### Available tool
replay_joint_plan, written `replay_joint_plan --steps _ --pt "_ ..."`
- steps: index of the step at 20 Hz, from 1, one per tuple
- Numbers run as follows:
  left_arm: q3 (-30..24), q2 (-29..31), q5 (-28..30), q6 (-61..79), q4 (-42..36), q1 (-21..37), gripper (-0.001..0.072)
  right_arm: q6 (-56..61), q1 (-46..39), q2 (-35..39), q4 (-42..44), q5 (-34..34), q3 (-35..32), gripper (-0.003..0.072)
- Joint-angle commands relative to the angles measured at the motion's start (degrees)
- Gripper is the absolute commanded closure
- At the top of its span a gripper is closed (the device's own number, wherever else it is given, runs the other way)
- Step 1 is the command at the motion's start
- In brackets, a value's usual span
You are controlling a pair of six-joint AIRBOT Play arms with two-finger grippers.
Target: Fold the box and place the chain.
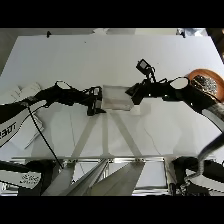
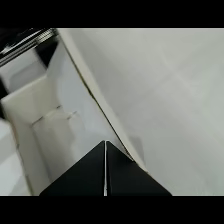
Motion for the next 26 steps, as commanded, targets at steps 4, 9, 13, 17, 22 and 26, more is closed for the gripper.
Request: replay_joint_plan --steps 4,9,13,17,22,26 --pt "0.0 0.0 0.0 0.0 0.0 0.1 0.0692 0.2 0.0 -4.2 9.1 -8.8 0.0 0.0679" --pt "0.0 0.0 0.0 0.0 0.0 0.0 0.0692 4.1 0.0 -6.6 2.0 -7.2 0.0 0.0679" --pt "0.0 0.0 0.0 0.0 0.0 0.0 0.0692 5.7 0.0 -8.0 0.7 -5.4 0.1 0.0679" --pt "0.0 0.0 0.0 0.0 0.0 0.0 0.0692 5.7 0.0 -5.3 0.6 -3.4 0.5 0.0678" --pt "0.0 0.0 0.0 0.0 0.0 0.0 0.0692 5.7 0.0 6.2 -9.0 -1.9 0.5 0.0677" --pt "0.0 0.0 0.0 0.0 0.0 0.0 0.0692 8.5 -1.5 15.5 -28.6 8.7 0.5 0.0534"
